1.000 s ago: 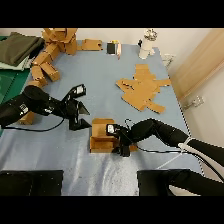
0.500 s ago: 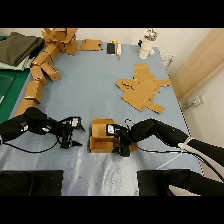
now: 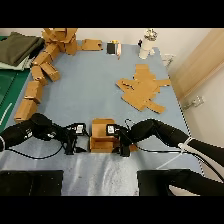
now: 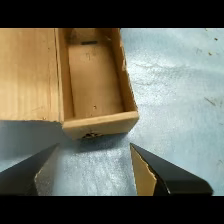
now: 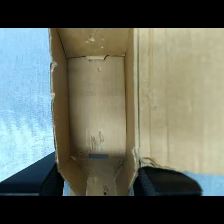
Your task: Fold the box.
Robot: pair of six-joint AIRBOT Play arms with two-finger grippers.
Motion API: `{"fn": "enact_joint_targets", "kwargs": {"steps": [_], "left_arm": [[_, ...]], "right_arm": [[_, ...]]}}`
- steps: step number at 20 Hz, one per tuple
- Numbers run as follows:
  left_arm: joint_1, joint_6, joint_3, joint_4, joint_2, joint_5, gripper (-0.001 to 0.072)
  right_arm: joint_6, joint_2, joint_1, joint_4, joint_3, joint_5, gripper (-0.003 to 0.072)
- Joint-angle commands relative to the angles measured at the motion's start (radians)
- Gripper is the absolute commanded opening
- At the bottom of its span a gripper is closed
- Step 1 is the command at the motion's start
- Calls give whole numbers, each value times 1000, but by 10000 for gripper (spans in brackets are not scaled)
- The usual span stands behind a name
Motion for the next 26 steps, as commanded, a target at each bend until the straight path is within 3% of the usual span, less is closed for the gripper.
{"fn": "enact_joint_targets", "kwargs": {"steps": [1, 6, 12, 23, 24, 25, 26], "left_arm": [[-77, -42, -2, -15, -2, 73, 720], [-140, -67, 0, -18, -6, 109, 720], [-144, -94, 0, -16, -6, 117, 720], [-237, -202, 1, -27, -8, 269, 720], [-237, -213, 2, -26, -10, 273, 707], [-237, -218, 4, -26, -11, 274, 601], [-237, -218, 4, -25, -11, 274, 595]], "right_arm": [[0, 1, 0, 1, 1, 0, 468], [0, 1, 0, 1, 1, 1, 468], [0, 1, 0, 1, 1, 0, 468], [0, 1, 0, 1, 1, 1, 468], [0, 1, 0, 1, 1, 1, 469], [0, 1, 0, 1, 1, 1, 468], [0, 1, 0, 1, 1, 0, 469]]}}
